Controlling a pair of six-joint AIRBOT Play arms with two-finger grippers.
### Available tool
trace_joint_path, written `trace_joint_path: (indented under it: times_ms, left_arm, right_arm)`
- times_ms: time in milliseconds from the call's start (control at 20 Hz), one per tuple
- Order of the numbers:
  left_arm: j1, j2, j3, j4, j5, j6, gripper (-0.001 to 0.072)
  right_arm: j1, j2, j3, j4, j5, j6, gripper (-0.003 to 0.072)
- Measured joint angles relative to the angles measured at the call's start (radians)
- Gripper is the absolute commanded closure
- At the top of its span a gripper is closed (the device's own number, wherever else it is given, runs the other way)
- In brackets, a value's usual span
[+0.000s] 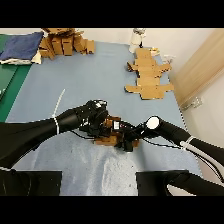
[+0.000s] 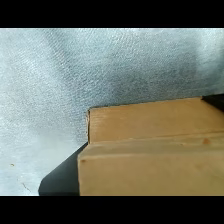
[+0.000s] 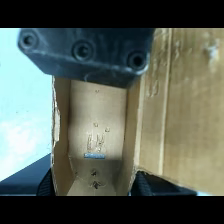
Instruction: Fold the box.
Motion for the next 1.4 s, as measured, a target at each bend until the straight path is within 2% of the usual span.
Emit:
trace_joint_path:
  times_ms: [50, 100, 400, 1050, 1400]
  left_arm:
    - [0.000, 0.000, 0.001, -0.002, 0.000, 0.000, 0.0555]
    - [0.000, 0.000, 0.003, -0.004, 0.008, 0.005, 0.0383]
    - [0.000, 0.009, 0.023, -0.016, -0.014, -0.008, 0.0384]
    - [0.002, 0.095, 0.029, 0.012, -0.069, -0.014, 0.0384]
    - [0.006, 0.142, 0.029, 0.086, -0.107, -0.048, 0.0385]
  right_arm:
    - [0.000, 0.000, 0.000, 0.000, 0.000, 0.000, 0.0197]
    - [0.000, 0.000, 0.000, -0.003, 0.000, -0.003, 0.0197]
    - [0.000, 0.000, 0.000, -0.002, 0.000, -0.005, 0.0197]
    - [0.000, 0.000, 0.000, -0.002, 0.000, -0.001, 0.0197]
    - [0.000, 0.000, 0.000, -0.001, 0.000, -0.001, 0.0197]
